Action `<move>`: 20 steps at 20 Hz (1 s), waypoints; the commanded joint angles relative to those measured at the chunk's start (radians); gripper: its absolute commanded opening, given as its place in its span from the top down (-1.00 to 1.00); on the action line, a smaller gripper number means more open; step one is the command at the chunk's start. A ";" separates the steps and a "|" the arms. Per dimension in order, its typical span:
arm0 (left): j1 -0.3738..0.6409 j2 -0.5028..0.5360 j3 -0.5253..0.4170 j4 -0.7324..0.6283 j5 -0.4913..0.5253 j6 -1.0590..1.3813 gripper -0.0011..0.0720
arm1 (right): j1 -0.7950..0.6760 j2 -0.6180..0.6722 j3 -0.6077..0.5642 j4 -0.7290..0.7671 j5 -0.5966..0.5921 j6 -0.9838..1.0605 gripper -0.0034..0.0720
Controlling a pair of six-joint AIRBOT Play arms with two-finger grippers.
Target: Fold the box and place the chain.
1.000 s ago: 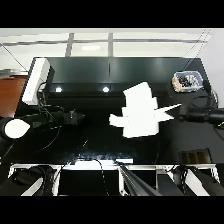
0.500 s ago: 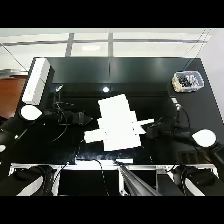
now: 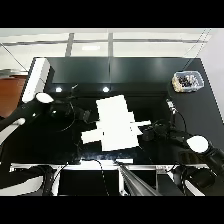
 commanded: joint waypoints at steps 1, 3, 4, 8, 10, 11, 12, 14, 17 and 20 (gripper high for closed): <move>-0.027 -0.187 0.134 -0.016 -0.193 0.119 -0.90 | 0.005 0.001 -0.002 -0.006 0.002 0.006 0.86; -0.055 -0.265 0.200 -0.017 -0.235 0.118 -0.90 | 0.005 0.001 -0.002 -0.008 0.013 0.006 0.86; -0.064 -0.291 0.228 -0.004 -0.258 0.109 -0.83 | 0.005 0.001 -0.002 -0.014 0.017 0.006 0.86; -0.062 -0.325 0.285 -0.010 -0.318 0.111 -0.72 | 0.005 0.001 -0.002 -0.033 0.025 0.008 0.86; -0.064 -0.327 0.289 -0.012 -0.315 0.108 -0.72 | 0.005 0.001 -0.002 -0.033 0.024 0.008 0.86; -0.067 -0.327 0.289 -0.015 -0.324 0.109 -0.72 | 0.005 0.001 -0.002 -0.033 0.025 0.008 0.86; -0.072 -0.327 0.289 -0.023 -0.344 0.126 -0.72 | 0.005 0.001 -0.002 -0.033 0.025 0.008 0.86; -0.082 -0.327 0.289 -0.047 -0.393 0.177 -0.72 | 0.005 0.000 -0.002 -0.033 0.025 0.008 0.86; -0.104 -0.328 0.289 -0.023 -0.423 0.198 -0.70 | 0.005 0.001 -0.002 -0.032 0.025 0.009 0.86; -0.117 -0.330 0.289 0.007 -0.417 0.205 -0.70 | 0.005 0.001 -0.002 -0.032 0.026 0.009 0.86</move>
